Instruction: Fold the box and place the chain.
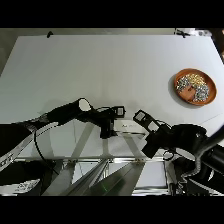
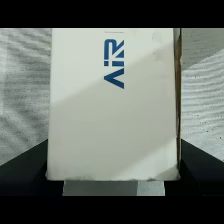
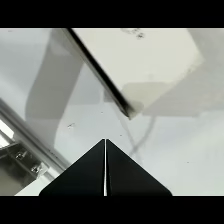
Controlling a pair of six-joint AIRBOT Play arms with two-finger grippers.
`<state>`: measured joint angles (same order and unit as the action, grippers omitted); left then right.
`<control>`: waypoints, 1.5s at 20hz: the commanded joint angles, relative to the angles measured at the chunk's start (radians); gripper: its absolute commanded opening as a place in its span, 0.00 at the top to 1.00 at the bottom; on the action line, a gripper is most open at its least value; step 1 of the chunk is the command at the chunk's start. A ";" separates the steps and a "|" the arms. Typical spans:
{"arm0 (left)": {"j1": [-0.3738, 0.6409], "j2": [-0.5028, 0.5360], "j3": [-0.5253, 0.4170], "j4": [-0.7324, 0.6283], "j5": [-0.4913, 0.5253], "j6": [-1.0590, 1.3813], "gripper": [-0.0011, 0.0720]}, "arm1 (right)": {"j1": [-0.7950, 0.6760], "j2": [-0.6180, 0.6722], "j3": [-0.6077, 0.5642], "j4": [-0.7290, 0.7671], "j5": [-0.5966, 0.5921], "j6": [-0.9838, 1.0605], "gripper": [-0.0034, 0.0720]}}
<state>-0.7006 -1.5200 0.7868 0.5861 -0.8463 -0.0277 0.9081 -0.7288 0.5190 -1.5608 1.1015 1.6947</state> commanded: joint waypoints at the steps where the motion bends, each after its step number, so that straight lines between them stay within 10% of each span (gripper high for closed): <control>1: 0.001 0.003 0.001 -0.010 0.005 -0.073 0.98 | 0.000 0.001 0.000 -0.062 -0.032 0.071 0.94; 9: 0.139 0.288 0.001 0.206 0.137 -0.506 0.98 | 0.000 0.001 0.000 -0.122 -0.062 0.142 0.94; 16: 0.467 0.544 0.001 1.035 -0.031 -1.339 0.98 | 0.000 0.001 0.000 -0.132 -0.159 0.150 0.94; 24: 0.800 0.526 -0.157 1.065 -0.100 -1.408 0.98 | 0.000 0.001 0.000 -0.105 -0.168 0.149 0.94; 30: 0.862 0.510 -0.252 1.058 -0.124 -1.413 0.96 | 0.000 0.001 0.000 -0.094 -0.192 0.149 0.94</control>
<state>0.1341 -1.0058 0.5686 1.6417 -0.9447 -1.4292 0.9081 -0.7284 0.5190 -1.6642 0.9215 1.8439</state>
